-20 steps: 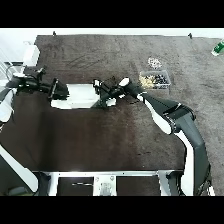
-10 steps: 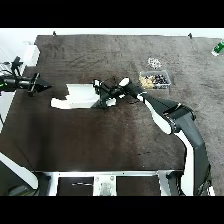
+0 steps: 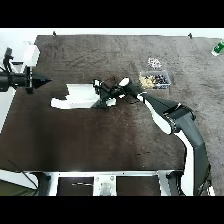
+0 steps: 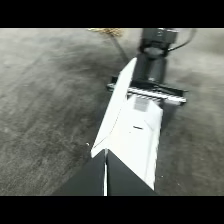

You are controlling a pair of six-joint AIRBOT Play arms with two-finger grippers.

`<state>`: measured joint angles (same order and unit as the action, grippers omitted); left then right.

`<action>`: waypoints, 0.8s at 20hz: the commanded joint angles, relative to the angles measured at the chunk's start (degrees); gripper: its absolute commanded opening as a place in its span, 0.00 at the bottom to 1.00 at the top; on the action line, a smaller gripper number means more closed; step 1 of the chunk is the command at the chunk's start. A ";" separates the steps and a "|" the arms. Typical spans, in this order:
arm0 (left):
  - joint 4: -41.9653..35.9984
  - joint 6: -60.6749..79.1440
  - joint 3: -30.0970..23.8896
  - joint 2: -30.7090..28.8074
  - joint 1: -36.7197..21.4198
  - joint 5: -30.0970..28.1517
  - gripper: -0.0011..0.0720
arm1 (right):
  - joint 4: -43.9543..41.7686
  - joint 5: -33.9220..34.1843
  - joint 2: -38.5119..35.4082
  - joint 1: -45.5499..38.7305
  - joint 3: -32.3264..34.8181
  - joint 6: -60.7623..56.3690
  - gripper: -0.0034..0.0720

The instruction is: Fold the box and place the chain.

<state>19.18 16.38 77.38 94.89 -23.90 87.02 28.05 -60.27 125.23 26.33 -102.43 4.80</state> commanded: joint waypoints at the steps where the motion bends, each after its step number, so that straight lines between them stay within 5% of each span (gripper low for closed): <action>1: 0.39 3.72 -9.22 -5.44 3.98 -9.05 0.04 | 0.00 -0.02 0.02 0.07 0.02 0.00 0.82; 9: 2.27 4.39 -12.09 0.04 10.51 -13.18 0.04 | 0.00 -0.02 0.02 0.07 0.02 0.00 0.82; 13: 1.16 4.68 -8.94 0.90 10.51 -16.41 0.04 | 0.00 0.00 0.02 0.07 0.02 0.00 0.82; 16: -0.28 2.99 -3.93 4.79 10.51 -13.22 0.04 | 0.00 0.00 0.02 0.07 0.02 0.00 0.82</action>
<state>20.08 20.78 70.06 97.12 -13.50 72.73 28.05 -60.27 125.23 26.33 -102.43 4.80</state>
